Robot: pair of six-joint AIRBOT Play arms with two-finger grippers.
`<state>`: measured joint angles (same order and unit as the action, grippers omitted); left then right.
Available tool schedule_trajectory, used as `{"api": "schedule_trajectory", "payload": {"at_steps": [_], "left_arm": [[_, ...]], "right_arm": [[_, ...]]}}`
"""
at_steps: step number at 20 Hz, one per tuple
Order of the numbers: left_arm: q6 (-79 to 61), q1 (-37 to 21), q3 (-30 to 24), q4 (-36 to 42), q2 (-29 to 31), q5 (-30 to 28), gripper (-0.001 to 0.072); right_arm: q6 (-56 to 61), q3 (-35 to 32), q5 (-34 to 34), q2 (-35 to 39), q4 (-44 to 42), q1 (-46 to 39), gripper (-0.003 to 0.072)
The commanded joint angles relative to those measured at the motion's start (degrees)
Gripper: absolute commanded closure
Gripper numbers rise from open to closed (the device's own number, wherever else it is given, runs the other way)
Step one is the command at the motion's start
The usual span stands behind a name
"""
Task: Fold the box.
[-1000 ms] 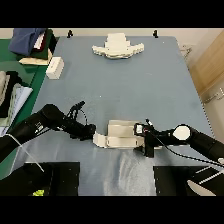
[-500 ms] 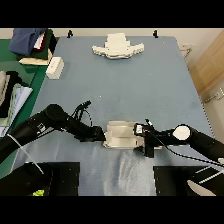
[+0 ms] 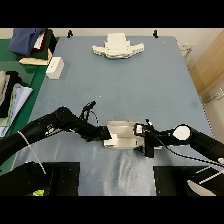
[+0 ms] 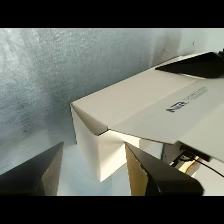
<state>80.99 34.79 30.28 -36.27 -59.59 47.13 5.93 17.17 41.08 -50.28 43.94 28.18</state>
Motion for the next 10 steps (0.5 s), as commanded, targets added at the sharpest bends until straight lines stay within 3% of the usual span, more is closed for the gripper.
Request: {"api": "schedule_trajectory", "payload": {"at_steps": [1, 2, 3, 4, 6, 10], "left_arm": [[3.2, 0.9, 0.2, 0.5, -0.4, -1.6, 0.0131], [6.3, 2.0, 0.6, -2.0, -0.4, -1.8, 0.0132], [11.9, 3.7, 1.4, -7.7, -0.4, -1.8, 0.0203], [17.1, 5.5, 2.5, -13.9, -0.4, -1.7, 0.0323], [23.7, 9.6, 5.6, -21.7, -0.4, -1.5, 0.0338], [34.1, 14.8, 9.5, -29.9, -3.0, 1.8, 0.0337]], "right_arm": [[0.0, 0.0, 0.0, 0.0, 0.0, 0.0, 0.0167], [0.0, 0.0, 0.0, 0.0, 0.0, 0.0, 0.0166], [0.0, 0.0, 0.0, 0.0, 0.0, 0.0, 0.0167], [0.0, 0.0, 0.0, 0.0, 0.0, 0.0, 0.0167], [0.0, 0.0, 0.0, 0.0, 0.0, 0.0, 0.0167], [0.0, 0.0, 0.0, 0.0, 0.0, 0.0, 0.0167]]}}
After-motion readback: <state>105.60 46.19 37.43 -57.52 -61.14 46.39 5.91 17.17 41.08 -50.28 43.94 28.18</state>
